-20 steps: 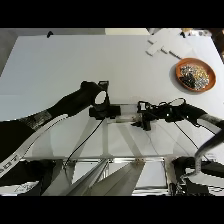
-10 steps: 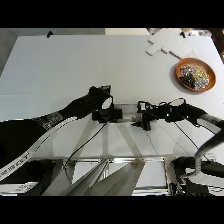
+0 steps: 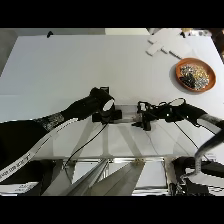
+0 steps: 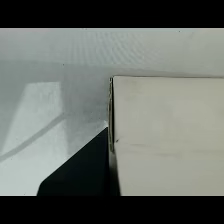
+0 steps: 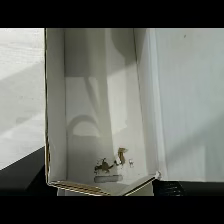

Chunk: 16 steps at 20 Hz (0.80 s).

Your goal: Fold the box and place the chain.

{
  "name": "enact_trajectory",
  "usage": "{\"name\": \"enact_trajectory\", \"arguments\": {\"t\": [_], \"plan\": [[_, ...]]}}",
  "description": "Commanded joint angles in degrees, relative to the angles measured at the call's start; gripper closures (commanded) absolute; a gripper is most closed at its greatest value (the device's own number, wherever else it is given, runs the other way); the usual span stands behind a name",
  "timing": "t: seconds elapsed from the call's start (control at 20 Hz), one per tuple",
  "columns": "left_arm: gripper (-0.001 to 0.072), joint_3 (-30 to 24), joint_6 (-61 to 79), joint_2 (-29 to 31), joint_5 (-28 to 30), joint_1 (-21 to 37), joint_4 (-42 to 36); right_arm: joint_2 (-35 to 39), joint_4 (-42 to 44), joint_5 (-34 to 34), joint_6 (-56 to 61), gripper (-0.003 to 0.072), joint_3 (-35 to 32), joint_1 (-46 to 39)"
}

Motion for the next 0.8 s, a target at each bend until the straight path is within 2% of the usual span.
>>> {"name": "enact_trajectory", "arguments": {"t": [0.0, 0.15, 0.3, 0.45, 0.55, 0.6, 0.65, 0.7, 0.75], "plan": [[0.0672, 0.02, -0.76, -0.04, -3.08, -0.24, 1.90, 0.02, 0.11, -0.09, 0.15, 0.0273, 0.02, 0.00], [0.0354, 0.02, -0.55, -0.04, -3.08, -0.26, 2.21, 0.02, 0.11, -0.09, 0.15, 0.0273, 0.02, 0.00], [0.0362, 0.02, -0.31, -0.04, -2.60, -0.24, 2.73, 0.02, 0.11, -0.09, 0.15, 0.0273, 0.02, 0.00], [0.0402, 0.02, -0.33, -0.04, -1.46, -0.24, 3.08, 0.02, 0.11, -0.09, 0.15, 0.0273, 0.02, 0.00], [0.0513, 0.02, -0.35, -0.04, -0.96, -0.26, 3.06, 0.02, 0.11, -0.09, 0.15, 0.0273, 0.02, 0.00], [0.0514, 0.02, -0.35, -0.04, -0.63, -0.26, 2.99, 0.02, 0.11, -0.09, 0.15, 0.0273, 0.02, 0.00], [0.0560, 0.02, -0.35, -0.04, -0.13, -0.26, 2.91, 0.02, 0.11, -0.09, 0.15, 0.0273, 0.02, 0.00], [0.0710, 0.02, -0.22, -0.04, 0.17, -0.28, 2.91, 0.02, 0.11, -0.09, 0.15, 0.0273, 0.02, 0.00], [0.0706, 0.02, -0.07, -0.04, 0.24, -0.44, 2.91, 0.02, 0.11, -0.09, 0.15, 0.0273, 0.02, 0.00]]}}
